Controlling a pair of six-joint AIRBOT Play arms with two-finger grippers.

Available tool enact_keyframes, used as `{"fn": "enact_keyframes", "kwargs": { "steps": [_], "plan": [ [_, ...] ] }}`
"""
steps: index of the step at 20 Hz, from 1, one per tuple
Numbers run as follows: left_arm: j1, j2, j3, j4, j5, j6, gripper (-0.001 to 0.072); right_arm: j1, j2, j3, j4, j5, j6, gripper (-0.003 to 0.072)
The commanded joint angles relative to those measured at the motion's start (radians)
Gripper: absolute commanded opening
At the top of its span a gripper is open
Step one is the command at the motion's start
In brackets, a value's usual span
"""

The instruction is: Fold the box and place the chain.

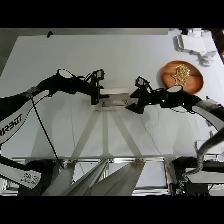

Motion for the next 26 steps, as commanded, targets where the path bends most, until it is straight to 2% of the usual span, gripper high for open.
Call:
{"fn": "enact_keyframes", "kwargs": {
  "steps": [1, 4, 6, 10, 15, 22, 24, 26],
  "plan": [
    [-0.001, -0.001, 0.000, 0.000, 0.000, 0.000, 0.0008, 0.000, -0.073, 0.079, -0.095, 0.044, -0.050, 0.0707],
    [-0.001, -0.001, 0.000, 0.000, 0.000, 0.000, 0.0008, -0.001, -0.095, 0.087, -0.082, 0.105, -0.255, 0.0707],
    [-0.001, -0.001, 0.000, 0.000, 0.000, 0.000, 0.0008, 0.000, -0.109, 0.090, -0.053, 0.114, -0.294, 0.0707],
    [-0.001, -0.001, 0.000, 0.000, 0.000, 0.000, 0.0008, -0.021, -0.142, 0.137, -0.052, 0.200, -0.274, 0.0682],
    [-0.001, -0.001, 0.000, 0.000, 0.000, 0.000, 0.0008, -0.013, -0.153, 0.152, -0.078, 0.190, -0.127, 0.0682],
    [-0.001, -0.001, 0.000, 0.000, 0.000, 0.000, 0.0008, 0.027, -0.153, 0.155, -0.136, 0.157, -0.083, 0.0660],
    [-0.001, -0.001, 0.000, 0.000, 0.000, 0.000, 0.0008, 0.027, -0.153, 0.155, -0.136, 0.157, -0.083, 0.0542],
    [-0.001, -0.001, 0.000, 0.000, 0.000, 0.000, 0.0008, 0.027, -0.153, 0.155, -0.136, 0.158, -0.083, 0.0539]
  ]
}}
